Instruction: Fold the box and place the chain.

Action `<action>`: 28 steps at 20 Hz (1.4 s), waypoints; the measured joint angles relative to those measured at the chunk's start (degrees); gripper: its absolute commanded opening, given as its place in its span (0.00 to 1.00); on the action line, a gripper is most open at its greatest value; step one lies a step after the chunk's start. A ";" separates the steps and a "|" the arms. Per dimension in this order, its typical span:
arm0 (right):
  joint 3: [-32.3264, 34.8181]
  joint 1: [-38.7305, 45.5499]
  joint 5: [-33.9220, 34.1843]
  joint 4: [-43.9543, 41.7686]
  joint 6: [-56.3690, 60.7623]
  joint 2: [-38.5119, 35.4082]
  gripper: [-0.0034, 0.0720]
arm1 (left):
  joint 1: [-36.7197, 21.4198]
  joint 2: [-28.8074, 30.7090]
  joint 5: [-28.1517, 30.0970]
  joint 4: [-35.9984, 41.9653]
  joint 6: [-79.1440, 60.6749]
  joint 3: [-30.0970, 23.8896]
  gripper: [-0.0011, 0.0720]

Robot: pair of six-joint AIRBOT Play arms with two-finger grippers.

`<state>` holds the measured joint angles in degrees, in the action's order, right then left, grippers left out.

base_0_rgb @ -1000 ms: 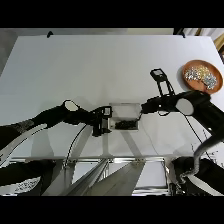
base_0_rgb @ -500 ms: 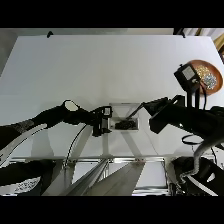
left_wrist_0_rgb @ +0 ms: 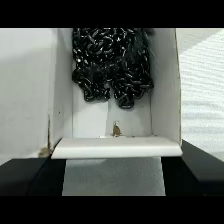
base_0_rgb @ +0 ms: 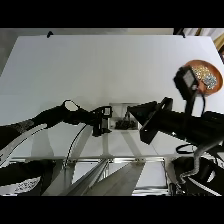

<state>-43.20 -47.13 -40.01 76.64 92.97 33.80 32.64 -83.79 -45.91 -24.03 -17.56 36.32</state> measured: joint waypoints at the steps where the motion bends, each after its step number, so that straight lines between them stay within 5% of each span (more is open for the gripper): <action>1: 0.00 -0.17 -0.37 -0.15 0.04 1.95 0.07 | 0.00 0.00 0.00 0.00 -0.02 0.00 0.36; 10: 0.00 -0.59 -5.51 -0.28 2.34 19.26 0.07 | 0.00 0.00 0.00 0.00 0.00 0.00 0.36; 17: 0.04 -0.61 -11.69 8.74 18.38 23.06 0.08 | 0.00 0.00 0.02 0.00 -0.02 0.00 0.36; 19: 0.04 -0.61 -12.46 10.40 21.09 23.30 0.21 | 0.00 0.00 0.00 0.00 0.00 0.00 0.36; 23: 0.07 -0.61 -13.22 12.39 23.93 23.47 0.31 | 0.00 0.00 0.00 0.00 -0.02 0.00 0.36; 26: 0.04 -0.61 -13.49 14.01 24.90 23.45 0.31 | 0.00 0.00 0.00 0.00 0.00 0.00 0.36; 27: -0.09 -0.57 -13.75 14.53 25.16 23.34 0.26 | 0.00 0.00 0.00 0.00 -0.02 0.00 0.36; 28: -0.42 -0.26 -14.29 15.19 25.18 23.12 0.07 | 0.00 0.00 0.00 0.00 0.00 0.00 0.36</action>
<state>-43.62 -47.40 -54.30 91.83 118.15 56.93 32.64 -83.79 -45.91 -24.03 -17.56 36.32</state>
